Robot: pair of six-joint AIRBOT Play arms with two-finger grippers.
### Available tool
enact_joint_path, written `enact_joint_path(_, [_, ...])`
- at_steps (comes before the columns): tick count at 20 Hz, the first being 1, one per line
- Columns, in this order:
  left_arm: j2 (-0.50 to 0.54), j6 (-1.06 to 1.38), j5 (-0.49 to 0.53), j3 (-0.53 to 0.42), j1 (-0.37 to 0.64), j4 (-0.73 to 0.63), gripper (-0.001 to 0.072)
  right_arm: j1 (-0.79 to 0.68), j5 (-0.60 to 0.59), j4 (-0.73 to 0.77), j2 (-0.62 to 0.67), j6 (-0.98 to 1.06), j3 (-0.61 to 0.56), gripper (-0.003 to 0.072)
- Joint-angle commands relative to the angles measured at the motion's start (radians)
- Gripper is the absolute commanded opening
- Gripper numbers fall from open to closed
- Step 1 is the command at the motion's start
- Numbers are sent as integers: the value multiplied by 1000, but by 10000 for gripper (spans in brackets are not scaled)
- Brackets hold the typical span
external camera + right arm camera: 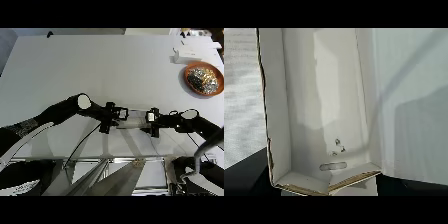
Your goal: Fold the box and place the chain.
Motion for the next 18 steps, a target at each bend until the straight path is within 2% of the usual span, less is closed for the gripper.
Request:
enact_joint_path(1, [-10, -110, 5, 0, -19, -6, 350, 0, 0, 1, 0, 1, 0, 459])
enact_joint_path(6, [-1, -215, -4, 0, -19, 67, 355, 0, 0, 1, 0, 1, 0, 459])
enact_joint_path(10, [76, -367, -89, 0, 0, 154, 328, 0, 0, 1, 0, 1, 0, 459])
enact_joint_path(11, [109, -433, -121, 0, 12, 178, 260, 0, 0, 1, 0, 1, 0, 459])
enact_joint_path(13, [185, -562, -195, 0, 46, 227, 29, 0, 0, 1, 0, 1, 0, 459])
enact_joint_path(14, [225, -607, -224, 0, 68, 246, 4, 0, 0, 1, 0, 1, 0, 459])
enact_joint_path(18, [374, -848, -283, 0, 191, 267, 4, 0, 0, 1, 0, 1, 0, 459])
